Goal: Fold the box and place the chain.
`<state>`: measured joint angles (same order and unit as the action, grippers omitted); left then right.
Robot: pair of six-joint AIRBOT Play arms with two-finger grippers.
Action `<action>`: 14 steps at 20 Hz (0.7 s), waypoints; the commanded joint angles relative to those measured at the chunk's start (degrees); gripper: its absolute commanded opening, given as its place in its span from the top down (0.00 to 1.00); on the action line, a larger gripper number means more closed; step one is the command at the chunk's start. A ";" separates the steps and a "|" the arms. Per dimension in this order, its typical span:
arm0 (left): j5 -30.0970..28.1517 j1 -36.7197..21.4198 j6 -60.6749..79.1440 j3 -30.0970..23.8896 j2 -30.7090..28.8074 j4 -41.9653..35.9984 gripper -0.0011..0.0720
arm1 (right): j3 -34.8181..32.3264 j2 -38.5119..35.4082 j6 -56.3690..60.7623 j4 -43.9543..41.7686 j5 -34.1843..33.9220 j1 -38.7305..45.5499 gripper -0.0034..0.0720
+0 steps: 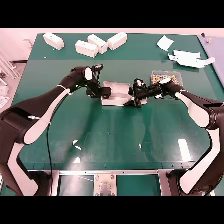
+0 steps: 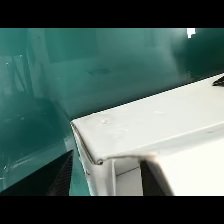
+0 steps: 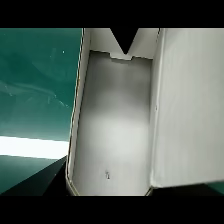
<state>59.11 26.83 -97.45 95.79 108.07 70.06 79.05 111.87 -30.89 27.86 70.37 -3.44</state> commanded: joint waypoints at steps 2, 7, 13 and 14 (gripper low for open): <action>-0.04 0.02 -0.33 0.02 -0.02 -1.01 0.34 | 0.00 -0.02 0.00 0.00 0.04 -0.04 0.32; -0.46 -0.37 -8.85 0.04 0.04 1.11 0.34 | 0.00 -0.02 0.00 -0.02 0.04 -0.04 0.32; -0.17 -0.09 -10.58 0.61 0.31 4.15 0.35 | 0.00 -0.02 0.00 0.00 0.04 -0.04 0.32; 1.05 0.26 -10.60 1.81 0.92 5.07 0.35 | 0.00 -0.02 0.00 0.00 0.04 -0.04 0.32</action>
<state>58.76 26.74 -107.04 96.40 108.40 73.12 79.05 111.87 -30.89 27.86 70.37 -3.44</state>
